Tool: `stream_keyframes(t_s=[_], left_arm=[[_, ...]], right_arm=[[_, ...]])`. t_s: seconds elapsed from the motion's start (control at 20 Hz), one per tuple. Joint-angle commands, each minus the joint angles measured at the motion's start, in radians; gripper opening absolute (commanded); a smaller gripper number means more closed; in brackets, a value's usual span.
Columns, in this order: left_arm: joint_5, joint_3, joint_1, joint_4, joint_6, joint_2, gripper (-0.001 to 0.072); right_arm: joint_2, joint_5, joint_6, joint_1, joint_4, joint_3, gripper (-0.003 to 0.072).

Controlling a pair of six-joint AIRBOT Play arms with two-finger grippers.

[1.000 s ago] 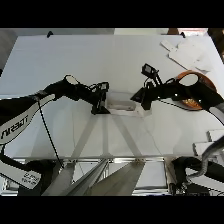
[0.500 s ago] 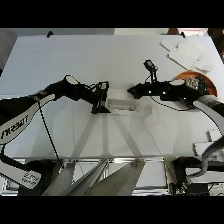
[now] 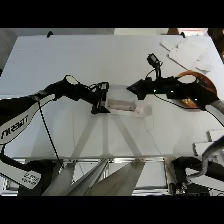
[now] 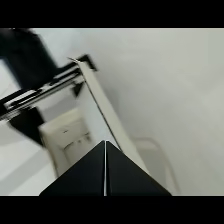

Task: Fold the box and place the chain.

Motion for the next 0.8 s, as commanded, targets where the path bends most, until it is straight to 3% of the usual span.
stream_keyframes(t_s=[0.0,0.15,0.25,0.3,0.45,0.55,0.75], left_arm=[[0.000,0.000,0.001,-0.001,-0.003,0.001,0.0209],[0.000,0.000,0.001,-0.001,-0.003,0.001,0.0209],[0.000,0.000,0.001,-0.001,-0.003,0.001,0.0209],[0.000,0.000,0.001,-0.001,-0.003,0.001,0.0209],[0.000,0.000,0.001,-0.001,-0.003,0.001,0.0209],[0.000,0.000,0.001,-0.001,-0.003,0.001,0.0209],[0.000,0.000,0.001,-0.001,-0.003,0.001,0.0209]], right_arm=[[0.183,0.098,0.028,0.000,-0.262,0.000,0.0014],[0.285,0.108,0.084,0.000,-0.511,0.000,0.0031],[0.290,0.114,0.145,0.000,-0.644,-0.002,0.0212],[0.283,0.119,0.157,0.000,-0.688,-0.004,0.0240],[0.225,0.124,0.134,0.000,-0.709,-0.004,0.0249],[0.164,0.120,0.051,0.000,-0.707,-0.004,0.0329],[0.029,0.067,-0.045,0.033,-0.690,-0.004,0.0339]])
